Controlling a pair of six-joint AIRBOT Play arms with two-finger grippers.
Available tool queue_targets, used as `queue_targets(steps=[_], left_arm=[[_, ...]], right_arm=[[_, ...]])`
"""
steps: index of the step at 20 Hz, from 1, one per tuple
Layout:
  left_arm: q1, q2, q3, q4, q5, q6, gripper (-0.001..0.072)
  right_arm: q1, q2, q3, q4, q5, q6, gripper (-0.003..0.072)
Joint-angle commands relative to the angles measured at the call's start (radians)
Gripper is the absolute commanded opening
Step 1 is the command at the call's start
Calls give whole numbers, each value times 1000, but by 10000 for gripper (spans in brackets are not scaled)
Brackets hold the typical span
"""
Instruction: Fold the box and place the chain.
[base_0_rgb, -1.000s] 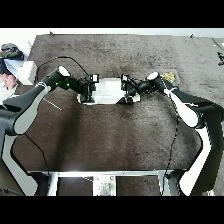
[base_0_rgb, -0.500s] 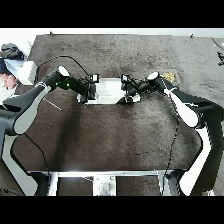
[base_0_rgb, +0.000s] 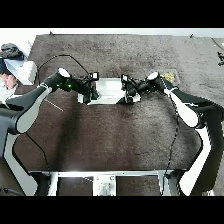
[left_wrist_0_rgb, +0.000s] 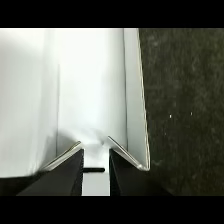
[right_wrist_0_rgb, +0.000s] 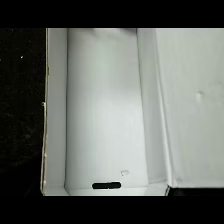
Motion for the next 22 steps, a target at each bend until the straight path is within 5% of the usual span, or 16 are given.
queue_targets(steps=[1, 2, 3, 4, 11, 12, 15, 17, 19, 22], left_arm=[[0, -3, 0, -22, 0, 2, 188], [0, -3, 0, -22, 0, 2, 252], [0, -3, 0, -23, 1, 1, 480], [0, -3, 0, -23, 8, 0, 560], [0, -3, 0, -23, -2, 1, 568], [0, -3, 0, -23, 0, -1, 720], [0, -3, 0, -23, 2, -7, 719], [5, -3, 0, -22, -6, -7, 373], [5, -2, 1, 11, -10, -9, 146], [5, -1, 6, 61, -54, -45, 12]], right_arm=[[1, 0, 1, 1, -1, 0, 439], [1, 0, 1, 1, -1, 0, 439], [1, 0, 1, 1, -1, 0, 439], [1, 0, 1, 1, -1, 0, 439], [1, 0, 1, 1, -1, 0, 439], [1, 0, 1, 1, -1, 0, 439], [1, 0, 1, 1, -1, 0, 438], [1, 0, 1, 1, -1, 0, 439], [1, 0, 1, 1, -1, 0, 439], [1, 0, 1, 1, 0, 0, 439]])
